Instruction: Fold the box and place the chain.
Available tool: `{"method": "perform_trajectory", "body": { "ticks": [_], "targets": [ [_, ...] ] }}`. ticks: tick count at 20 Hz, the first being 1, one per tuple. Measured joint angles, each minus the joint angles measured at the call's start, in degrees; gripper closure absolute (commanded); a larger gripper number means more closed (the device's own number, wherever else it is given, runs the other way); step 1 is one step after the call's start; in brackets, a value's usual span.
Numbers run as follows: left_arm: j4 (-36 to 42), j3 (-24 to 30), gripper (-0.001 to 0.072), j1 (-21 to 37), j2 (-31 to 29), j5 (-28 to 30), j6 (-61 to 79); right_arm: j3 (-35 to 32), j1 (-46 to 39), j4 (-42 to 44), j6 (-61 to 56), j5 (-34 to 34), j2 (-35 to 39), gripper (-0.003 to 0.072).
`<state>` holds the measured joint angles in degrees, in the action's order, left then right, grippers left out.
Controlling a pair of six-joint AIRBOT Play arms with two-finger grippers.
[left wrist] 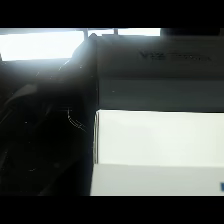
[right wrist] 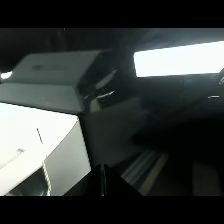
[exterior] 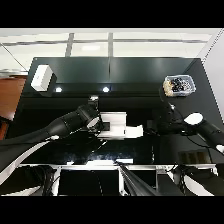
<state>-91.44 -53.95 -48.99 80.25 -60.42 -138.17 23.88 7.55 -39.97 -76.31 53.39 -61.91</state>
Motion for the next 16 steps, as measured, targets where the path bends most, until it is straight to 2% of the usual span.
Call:
{"method": "perform_trajectory", "body": {
  "ticks": [4,5,6,7,15,16],
  "targets": [
    [0.02,0.00,0.0679,0.04,0.00,-0.02,0.00,-0.04,4.42,4.72,-0.59,-2.58,-4.15,0.0646],
    [0.02,0.00,0.0679,0.04,0.00,-0.02,0.00,0.28,5.05,5.84,-0.17,-2.91,-4.74,0.0532],
    [0.02,0.00,0.0679,0.04,0.00,-0.04,0.00,0.76,5.51,6.64,0.37,-2.82,-5.09,0.0236],
    [0.00,0.00,0.0679,0.04,0.00,-0.04,0.00,1.51,5.86,7.43,1.05,-2.43,-5.35,0.0103],
    [0.02,0.00,0.0679,0.04,0.00,-0.09,0.00,10.01,7.89,9.29,5.03,6.73,-6.01,0.0103],
    [0.02,0.00,0.0679,0.04,0.00,-0.07,0.00,10.78,8.72,9.55,5.20,7.10,-6.01,0.0122]
  ]
}}
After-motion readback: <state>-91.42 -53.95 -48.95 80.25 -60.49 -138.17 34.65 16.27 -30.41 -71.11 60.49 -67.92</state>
